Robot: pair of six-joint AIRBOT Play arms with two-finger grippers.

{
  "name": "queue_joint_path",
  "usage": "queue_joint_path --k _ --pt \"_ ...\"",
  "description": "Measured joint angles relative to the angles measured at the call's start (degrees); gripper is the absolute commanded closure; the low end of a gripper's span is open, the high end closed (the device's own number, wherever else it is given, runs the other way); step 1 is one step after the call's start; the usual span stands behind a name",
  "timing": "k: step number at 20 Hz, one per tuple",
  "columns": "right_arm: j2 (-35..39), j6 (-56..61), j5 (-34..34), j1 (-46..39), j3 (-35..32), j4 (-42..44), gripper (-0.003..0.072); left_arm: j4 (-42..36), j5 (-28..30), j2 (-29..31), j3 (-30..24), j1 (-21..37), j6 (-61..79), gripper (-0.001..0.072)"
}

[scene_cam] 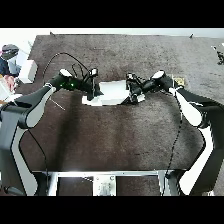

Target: Fold the box and place the chain.

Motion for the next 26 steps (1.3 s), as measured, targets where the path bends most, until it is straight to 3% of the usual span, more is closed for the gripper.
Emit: queue_joint_path --k 20,21,25,26 --pt "-0.8 -1.5 -1.4 0.2 0.0 -0.8 0.0103 0.0 0.0 0.0 0.0 0.0 0.0 0.0696" --pt "-0.8 -1.5 -1.5 0.3 0.0 -1.0 0.0214 0.0 0.0 0.0 0.0 0.0 0.0 0.0696" --pt "-0.8 -1.5 -1.7 0.4 0.0 -1.7 0.0214 0.0 0.0 0.0 0.0 0.0 0.0 0.0696" --pt "-0.8 -1.5 -1.8 0.4 0.0 -1.9 0.0159 0.0 0.0 0.0 0.0 0.0 0.0 0.0696"
